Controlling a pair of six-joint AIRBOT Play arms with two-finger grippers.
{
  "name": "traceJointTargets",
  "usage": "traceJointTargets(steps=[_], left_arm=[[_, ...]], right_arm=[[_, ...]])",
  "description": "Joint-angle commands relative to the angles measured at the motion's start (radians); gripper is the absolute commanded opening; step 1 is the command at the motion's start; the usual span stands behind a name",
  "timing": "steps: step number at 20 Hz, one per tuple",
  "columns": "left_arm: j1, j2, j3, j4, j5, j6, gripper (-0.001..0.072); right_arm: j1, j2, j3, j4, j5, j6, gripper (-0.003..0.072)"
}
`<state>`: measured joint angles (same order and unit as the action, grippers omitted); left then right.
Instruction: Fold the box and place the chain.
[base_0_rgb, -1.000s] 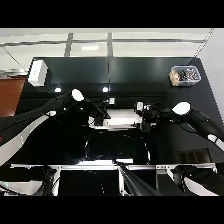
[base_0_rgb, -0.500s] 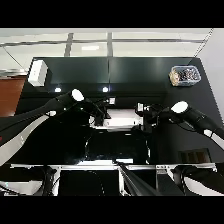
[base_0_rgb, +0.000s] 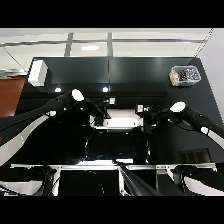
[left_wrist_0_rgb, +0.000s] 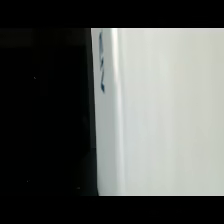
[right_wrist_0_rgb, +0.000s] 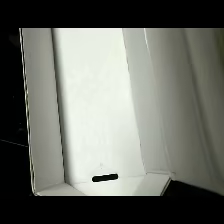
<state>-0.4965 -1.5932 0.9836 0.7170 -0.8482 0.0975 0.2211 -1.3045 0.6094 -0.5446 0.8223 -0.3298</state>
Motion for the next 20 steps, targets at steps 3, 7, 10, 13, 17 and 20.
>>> traceJointTargets(steps=[3,7,10,13,17,20], left_arm=[[0.001,0.000,0.000,0.000,0.001,0.000,0.0028],[0.001,0.000,0.000,0.000,0.002,0.000,0.0028],[0.001,0.000,0.000,0.000,0.002,0.000,0.0028],[0.001,0.000,0.000,0.000,0.002,0.000,0.0028],[0.001,0.000,0.000,0.000,0.002,0.000,0.0028],[0.001,0.000,0.000,0.000,0.002,0.000,0.0027]], right_arm=[[0.014,-0.019,0.008,-0.014,-0.014,0.000,0.0674],[0.025,-0.023,0.010,-0.035,-0.017,0.011,0.0674],[0.041,-0.032,0.019,-0.074,-0.023,0.041,0.0674],[0.041,-0.034,0.021,-0.074,-0.023,0.047,0.0674],[0.041,-0.034,0.021,-0.075,-0.023,0.047,0.0674],[0.040,-0.034,0.021,-0.097,-0.023,0.074,0.0674]])
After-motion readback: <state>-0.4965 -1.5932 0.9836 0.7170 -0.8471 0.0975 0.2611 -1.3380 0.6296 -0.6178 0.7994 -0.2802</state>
